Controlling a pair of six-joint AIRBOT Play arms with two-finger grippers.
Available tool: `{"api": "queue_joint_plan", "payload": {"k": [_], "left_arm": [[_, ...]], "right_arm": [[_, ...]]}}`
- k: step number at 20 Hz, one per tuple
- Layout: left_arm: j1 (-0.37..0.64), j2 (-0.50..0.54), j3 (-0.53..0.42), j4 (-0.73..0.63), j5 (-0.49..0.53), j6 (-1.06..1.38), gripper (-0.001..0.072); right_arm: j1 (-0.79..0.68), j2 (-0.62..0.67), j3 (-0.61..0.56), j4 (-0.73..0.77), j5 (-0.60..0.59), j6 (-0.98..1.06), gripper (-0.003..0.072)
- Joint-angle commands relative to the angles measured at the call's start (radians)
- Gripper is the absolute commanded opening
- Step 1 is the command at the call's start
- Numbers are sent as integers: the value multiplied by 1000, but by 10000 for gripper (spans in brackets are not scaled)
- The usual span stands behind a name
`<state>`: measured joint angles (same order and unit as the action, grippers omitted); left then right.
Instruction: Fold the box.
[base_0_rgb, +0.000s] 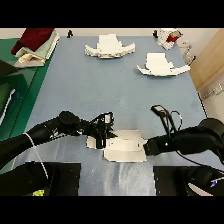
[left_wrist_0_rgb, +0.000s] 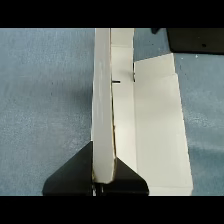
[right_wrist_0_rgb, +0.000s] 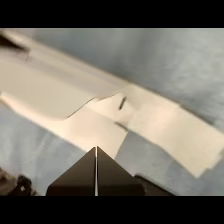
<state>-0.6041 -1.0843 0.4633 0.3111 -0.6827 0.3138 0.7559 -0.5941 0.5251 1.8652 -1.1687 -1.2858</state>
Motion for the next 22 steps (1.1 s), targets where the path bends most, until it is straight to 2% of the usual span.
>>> {"api": "queue_joint_plan", "payload": {"k": [1, 2, 3, 4, 5, 9, 11, 15, 19, 22], "left_arm": [[1, -1, 0, 0, 0, 0, 14], [1, -1, 0, 0, 1, 0, 14], [1, -1, 0, 0, 0, 0, 14], [1, -1, 0, 0, 0, 0, 14], [1, -1, 0, 0, 0, 0, 14], [0, -1, 0, 0, 0, 0, 14], [0, -1, 0, 0, 0, 0, 14], [0, -1, 0, 0, 0, 0, 14], [0, -1, 0, 0, -1, 0, 14], [0, -1, 0, 0, 1, 0, 14]], "right_arm": [[320, -2, -2, -183, 26, 21, 2], [430, -21, -2, -263, 42, 21, 18], [518, -48, -2, -336, 56, 20, 280], [590, -83, -1, -412, 70, 18, 607], [647, -127, -1, -488, 86, 18, 716], [692, -311, 0, -573, 121, 25, 716], [692, -352, 1, -659, 126, 122, 716], [691, -344, 1, -859, 98, 378, 716], [691, -321, 11, -869, 11, 435, 716], [691, -301, 15, -866, 0, 440, 718]]}}
